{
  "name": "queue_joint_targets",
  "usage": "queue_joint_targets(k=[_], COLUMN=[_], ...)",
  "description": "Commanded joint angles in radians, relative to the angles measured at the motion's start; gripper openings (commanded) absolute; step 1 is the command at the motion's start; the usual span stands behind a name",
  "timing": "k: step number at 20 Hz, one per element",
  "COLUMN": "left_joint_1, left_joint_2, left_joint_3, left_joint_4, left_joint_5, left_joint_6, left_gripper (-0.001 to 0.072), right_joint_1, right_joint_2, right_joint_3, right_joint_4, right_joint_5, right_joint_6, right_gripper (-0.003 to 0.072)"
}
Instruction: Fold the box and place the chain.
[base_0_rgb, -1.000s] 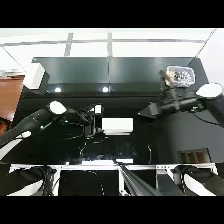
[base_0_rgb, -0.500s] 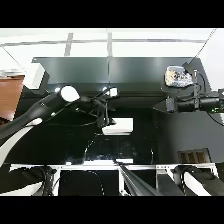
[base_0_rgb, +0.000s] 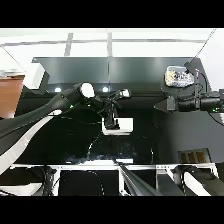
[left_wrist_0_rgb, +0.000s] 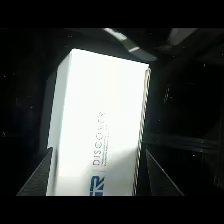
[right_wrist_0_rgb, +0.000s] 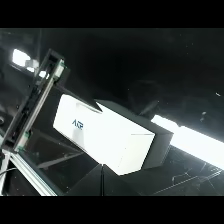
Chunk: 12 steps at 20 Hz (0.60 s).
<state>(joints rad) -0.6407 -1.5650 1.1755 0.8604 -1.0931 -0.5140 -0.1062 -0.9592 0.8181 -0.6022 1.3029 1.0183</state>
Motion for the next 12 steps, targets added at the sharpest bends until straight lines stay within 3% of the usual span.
queue_joint_targets(k=[1, 9, 12], left_joint_1=[-0.023, -0.06, -0.108], left_joint_2=[-0.007, -0.007, -0.008], left_joint_3=[0.01, 0.01, 0.01], left_joint_4=[0.05, 0.127, 0.208], left_joint_5=[-0.011, -0.006, 0.07], left_joint_6=[-0.008, -0.007, -0.02], left_gripper=[0.071, 0.0711, 0.071], right_joint_1=[0.0, 0.0, 0.0], right_joint_2=[0.001, 0.001, 0.001], right_joint_3=[0.001, 0.001, 0.001], right_joint_4=[-0.001, -0.001, -0.001], right_joint_5=[-0.004, -0.004, -0.005], right_joint_6=[0.0, 0.0, 0.0], right_gripper=[0.0019, 0.0019, 0.0019])
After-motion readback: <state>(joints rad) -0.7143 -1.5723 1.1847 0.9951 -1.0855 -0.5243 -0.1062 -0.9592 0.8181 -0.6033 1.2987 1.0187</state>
